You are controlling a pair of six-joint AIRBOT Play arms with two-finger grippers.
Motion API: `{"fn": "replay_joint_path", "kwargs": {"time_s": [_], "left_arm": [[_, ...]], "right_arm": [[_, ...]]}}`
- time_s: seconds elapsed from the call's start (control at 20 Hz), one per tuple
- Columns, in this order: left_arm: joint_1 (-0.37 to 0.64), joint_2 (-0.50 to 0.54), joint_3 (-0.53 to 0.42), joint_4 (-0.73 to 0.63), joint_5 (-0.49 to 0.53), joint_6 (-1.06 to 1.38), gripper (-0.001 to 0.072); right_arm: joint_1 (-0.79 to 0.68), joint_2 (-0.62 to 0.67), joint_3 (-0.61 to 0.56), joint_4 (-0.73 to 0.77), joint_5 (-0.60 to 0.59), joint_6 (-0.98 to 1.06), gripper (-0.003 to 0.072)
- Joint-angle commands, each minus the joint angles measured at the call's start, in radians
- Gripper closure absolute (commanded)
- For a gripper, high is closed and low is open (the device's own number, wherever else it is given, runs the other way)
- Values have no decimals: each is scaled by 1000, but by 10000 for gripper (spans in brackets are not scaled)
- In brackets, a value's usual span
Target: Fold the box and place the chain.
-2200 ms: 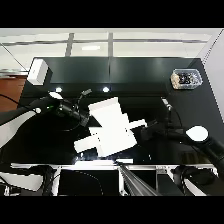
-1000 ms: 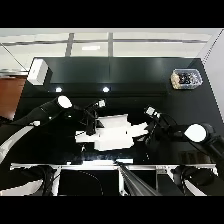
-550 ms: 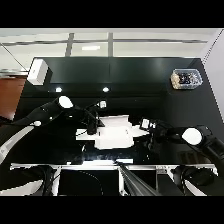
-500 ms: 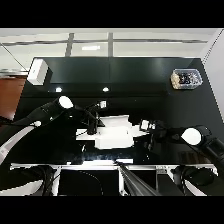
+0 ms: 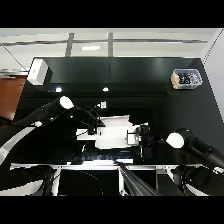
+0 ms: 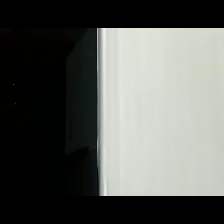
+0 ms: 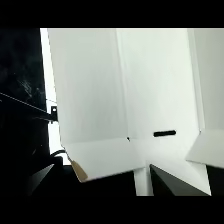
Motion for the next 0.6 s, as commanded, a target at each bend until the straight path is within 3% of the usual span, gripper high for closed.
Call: {"fn": "replay_joint_path", "kwargs": {"time_s": [0.0, 0.25, 0.55], "left_arm": [[-1, -1, 1, 1, 1, 0, 681], [-1, -1, 1, 1, 1, -4, 681], [-1, -1, 1, 2, 1, -3, 680]], "right_arm": [[83, -48, 1, 22, -106, -34, -24], [128, -53, 2, 111, -274, 20, -24], [-9, -7, 53, 108, -254, 27, -24]]}}
